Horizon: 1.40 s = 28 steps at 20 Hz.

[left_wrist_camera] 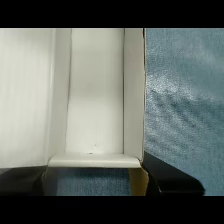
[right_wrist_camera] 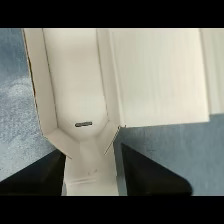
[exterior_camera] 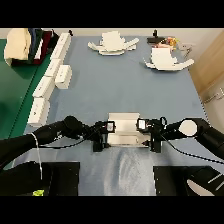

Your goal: Fold the box.

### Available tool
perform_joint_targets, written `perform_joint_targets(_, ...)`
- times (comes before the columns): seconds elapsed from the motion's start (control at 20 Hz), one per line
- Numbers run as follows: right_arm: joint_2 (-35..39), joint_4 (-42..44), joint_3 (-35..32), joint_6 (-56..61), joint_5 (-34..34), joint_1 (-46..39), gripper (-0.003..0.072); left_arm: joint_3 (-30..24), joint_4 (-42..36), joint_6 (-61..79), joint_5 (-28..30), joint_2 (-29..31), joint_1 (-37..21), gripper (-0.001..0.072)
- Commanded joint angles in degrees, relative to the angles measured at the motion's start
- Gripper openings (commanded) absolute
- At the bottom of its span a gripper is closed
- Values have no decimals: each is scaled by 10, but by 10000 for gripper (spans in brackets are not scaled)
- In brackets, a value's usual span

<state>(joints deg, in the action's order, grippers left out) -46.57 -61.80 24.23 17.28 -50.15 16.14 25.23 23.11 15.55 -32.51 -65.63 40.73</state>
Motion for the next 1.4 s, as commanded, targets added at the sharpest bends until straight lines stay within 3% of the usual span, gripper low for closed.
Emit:
perform_joint_targets(0.0, -13, 46, -2, -50, 22, 0, 491, 1, 0, 0, 0, 0, 0, 303)
perform_joint_targets(0.1, -13, 72, -2, -60, 6, 0, 274, 1, 0, 0, 0, 0, 0, 303)
perform_joint_targets(0.15, -13, 82, -2, -60, 0, 0, 215, 1, 0, 0, 0, 0, 0, 303)
perform_joint_targets(0.3, -13, 98, -2, -69, -2, 0, 143, 1, 0, 0, 0, 0, 0, 303)
perform_joint_targets(0.55, -15, 114, -2, -85, -1, 0, 144, 1, 0, 0, 0, 0, 0, 303)
perform_joint_targets(0.65, -24, 140, -2, -107, -2, 1, 166, 1, 0, 0, 0, 0, 0, 303)
perform_joint_targets(0.7, -32, 148, -2, -114, 1, 5, 219, 1, 0, 0, 0, 0, 0, 304)
perform_joint_targets(0.75, -42, 150, -2, -114, 14, 14, 437, 1, 0, 0, 0, 0, 0, 303)
perform_joint_targets(0.8, -50, 150, -2, -114, 19, 20, 545, 1, 0, 0, 0, 0, 0, 303)
perform_joint_targets(0.95, -52, 139, -1, -110, 22, 22, 572, 1, 0, 0, 0, 0, 0, 303)
perform_joint_targets(1.15, -31, 84, -1, 2, 21, 22, 571, 1, 0, 0, 0, 0, 0, 303)
perform_joint_targets(1.2, -23, 65, 0, 34, 17, 22, 558, 1, 0, 0, 0, 0, 0, 304)
perform_joint_targets(1.35, 8, -11, 16, 188, -16, 22, 190, 1, 0, 0, 0, 0, 0, 303)
